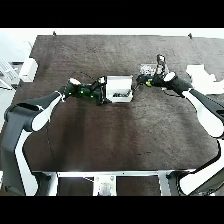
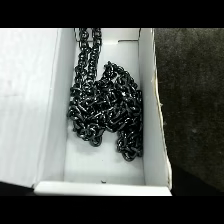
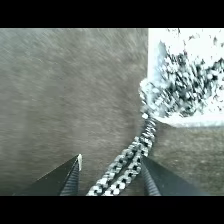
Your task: Fold the box and place the chain.
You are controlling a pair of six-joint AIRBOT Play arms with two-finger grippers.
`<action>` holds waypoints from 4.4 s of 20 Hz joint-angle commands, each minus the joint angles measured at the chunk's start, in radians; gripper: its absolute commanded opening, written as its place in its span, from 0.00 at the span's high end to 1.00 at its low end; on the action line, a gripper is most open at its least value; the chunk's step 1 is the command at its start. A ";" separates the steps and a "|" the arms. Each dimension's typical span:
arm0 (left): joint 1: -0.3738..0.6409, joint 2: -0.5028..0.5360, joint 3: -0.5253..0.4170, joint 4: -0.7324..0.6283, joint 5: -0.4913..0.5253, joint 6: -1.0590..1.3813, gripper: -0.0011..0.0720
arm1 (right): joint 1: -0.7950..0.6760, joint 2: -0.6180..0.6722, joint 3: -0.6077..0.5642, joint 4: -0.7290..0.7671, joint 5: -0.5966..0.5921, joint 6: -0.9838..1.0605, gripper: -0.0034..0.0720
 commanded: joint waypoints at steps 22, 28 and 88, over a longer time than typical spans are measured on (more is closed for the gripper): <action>0.000 0.000 0.000 -0.001 -0.002 0.000 0.35 | 0.045 -0.071 0.043 -0.100 -0.025 0.020 0.65; 0.000 0.000 0.000 -0.001 -0.003 0.000 0.35 | 0.030 -0.053 0.072 -0.145 0.035 0.079 0.63; 0.003 0.000 0.000 -0.001 -0.007 0.002 0.35 | 0.192 0.143 0.243 -0.950 0.311 0.906 0.94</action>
